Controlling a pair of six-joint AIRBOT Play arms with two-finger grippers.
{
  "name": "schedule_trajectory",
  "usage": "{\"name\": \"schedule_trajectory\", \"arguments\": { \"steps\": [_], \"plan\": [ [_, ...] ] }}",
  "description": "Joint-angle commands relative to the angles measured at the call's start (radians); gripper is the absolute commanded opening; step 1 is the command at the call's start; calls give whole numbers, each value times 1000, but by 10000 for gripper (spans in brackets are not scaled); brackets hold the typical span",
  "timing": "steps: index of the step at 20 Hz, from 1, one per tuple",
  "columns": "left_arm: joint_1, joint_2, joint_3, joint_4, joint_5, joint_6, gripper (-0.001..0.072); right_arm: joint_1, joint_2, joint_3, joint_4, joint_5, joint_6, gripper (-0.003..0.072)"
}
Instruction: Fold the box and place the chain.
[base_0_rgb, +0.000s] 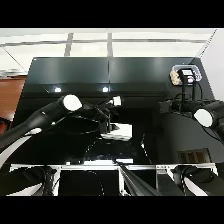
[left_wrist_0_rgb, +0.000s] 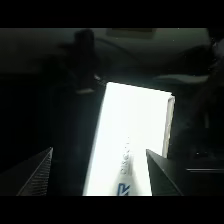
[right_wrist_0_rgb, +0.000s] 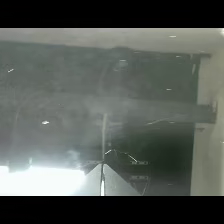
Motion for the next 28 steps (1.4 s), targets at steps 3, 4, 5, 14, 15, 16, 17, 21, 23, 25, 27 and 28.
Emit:
{"name": "schedule_trajectory", "arguments": {
  "steps": [3,4,5,14,15,16,17,21,23,25,27,28],
  "plan": [
    [-50,-71,40,-6,-16,-42,714,-55,0,-8,5,9,18,10],
    [-50,-71,40,-1,-16,-57,714,-55,0,-8,14,9,18,11],
    [-50,-71,40,-2,-18,-59,714,-55,0,-8,20,8,18,11],
    [-50,-89,41,7,-84,-90,713,-55,0,-8,23,2,18,11],
    [-50,-93,41,19,-94,-93,712,-55,0,-8,23,2,18,10],
    [-50,-94,42,24,-93,-97,712,-55,0,-8,23,2,18,11],
    [-50,-94,42,24,-94,-98,713,-55,0,-8,23,2,18,10],
    [-50,-94,46,42,-110,-97,712,-55,0,-10,23,2,18,11],
    [-50,-94,47,73,-119,-98,712,-55,0,-10,23,2,18,11],
    [-50,-94,48,92,-127,-100,712,-55,0,-10,23,2,18,10],
    [-50,-94,48,112,-143,-116,712,-55,0,-10,23,2,18,11],
    [-50,-94,51,130,-148,-155,711,-55,0,-10,23,2,18,10]
  ]
}}
